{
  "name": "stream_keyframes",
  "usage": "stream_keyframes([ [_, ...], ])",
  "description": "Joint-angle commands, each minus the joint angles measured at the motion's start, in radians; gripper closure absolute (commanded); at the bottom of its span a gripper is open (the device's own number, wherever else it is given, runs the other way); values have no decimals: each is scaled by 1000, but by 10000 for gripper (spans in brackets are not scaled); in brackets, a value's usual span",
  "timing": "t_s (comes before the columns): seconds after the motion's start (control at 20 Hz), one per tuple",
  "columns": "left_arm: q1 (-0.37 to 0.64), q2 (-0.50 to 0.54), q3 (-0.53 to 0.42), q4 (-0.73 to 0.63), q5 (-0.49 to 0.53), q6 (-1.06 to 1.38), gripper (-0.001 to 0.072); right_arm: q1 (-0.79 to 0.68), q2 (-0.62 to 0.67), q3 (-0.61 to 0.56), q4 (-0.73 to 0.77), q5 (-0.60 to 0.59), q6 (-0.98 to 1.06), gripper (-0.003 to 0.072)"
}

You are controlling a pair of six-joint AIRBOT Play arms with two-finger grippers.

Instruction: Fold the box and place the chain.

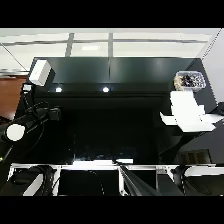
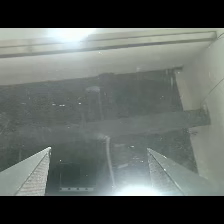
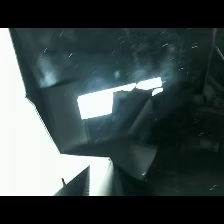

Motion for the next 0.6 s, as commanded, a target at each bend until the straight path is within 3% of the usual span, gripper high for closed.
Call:
stream_keyframes([
  [0.0, 0, 0, 0, -5, 2, 0, 0, 16, 6, 10, -6, 112, -27, 665],
  [0.2, 0, 0, 0, -5, 2, 0, 0, 16, 113, -60, 154, 149, -60, 665],
  [0.35, 0, 0, 0, -5, 2, 0, 0, 23, 218, -171, 298, 156, -96, 665],
  [0.55, -1, 0, 0, -5, 0, 0, 1, 94, 356, -353, 367, 101, -118, 664],
])
